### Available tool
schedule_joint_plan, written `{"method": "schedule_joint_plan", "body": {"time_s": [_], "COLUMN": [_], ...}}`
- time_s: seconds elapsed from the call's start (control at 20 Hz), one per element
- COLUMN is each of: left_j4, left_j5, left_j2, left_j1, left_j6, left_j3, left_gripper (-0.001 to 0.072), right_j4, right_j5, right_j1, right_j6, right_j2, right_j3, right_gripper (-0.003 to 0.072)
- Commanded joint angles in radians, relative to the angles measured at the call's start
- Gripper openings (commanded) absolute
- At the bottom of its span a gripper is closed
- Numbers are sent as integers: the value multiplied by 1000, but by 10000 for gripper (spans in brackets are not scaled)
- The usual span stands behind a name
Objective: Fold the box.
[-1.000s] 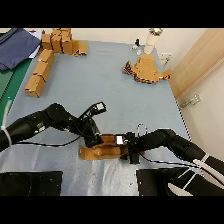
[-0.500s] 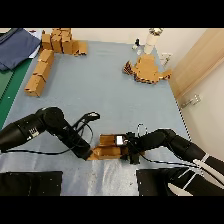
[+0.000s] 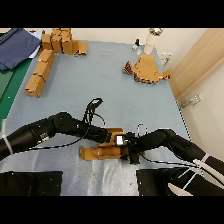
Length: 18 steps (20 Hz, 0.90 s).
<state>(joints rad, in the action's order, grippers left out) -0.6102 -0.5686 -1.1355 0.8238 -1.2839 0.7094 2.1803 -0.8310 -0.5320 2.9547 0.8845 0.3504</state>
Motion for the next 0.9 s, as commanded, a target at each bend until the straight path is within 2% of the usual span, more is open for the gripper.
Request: {"method": "schedule_joint_plan", "body": {"time_s": [0.0, 0.2, 0.45, 0.55, 0.7, 0.85], "left_j4": [12, 8, 4, 4, -34, -333], "left_j5": [133, 96, 85, 24, -93, -241], "left_j2": [-96, -180, -184, -180, -83, 97], "left_j1": [4, 4, -36, -80, -130, -116], "left_j6": [-15, -14, -9, 53, 200, 298], "left_j3": [1, 15, 15, 25, 28, 25], "left_gripper": [11, 11, 12, 11, 10, 9], "right_j4": [0, 0, 0, 0, 0, 0], "right_j5": [0, 0, 0, 0, 0, 0], "right_j1": [0, 0, 0, 0, 0, 0], "right_j6": [0, 0, 0, 0, 0, 0], "right_j2": [0, -1, 0, 0, 0, 0], "right_j3": [0, 0, 0, 0, 0, 0], "right_gripper": [523, 523, 523, 523, 523, 522]}}
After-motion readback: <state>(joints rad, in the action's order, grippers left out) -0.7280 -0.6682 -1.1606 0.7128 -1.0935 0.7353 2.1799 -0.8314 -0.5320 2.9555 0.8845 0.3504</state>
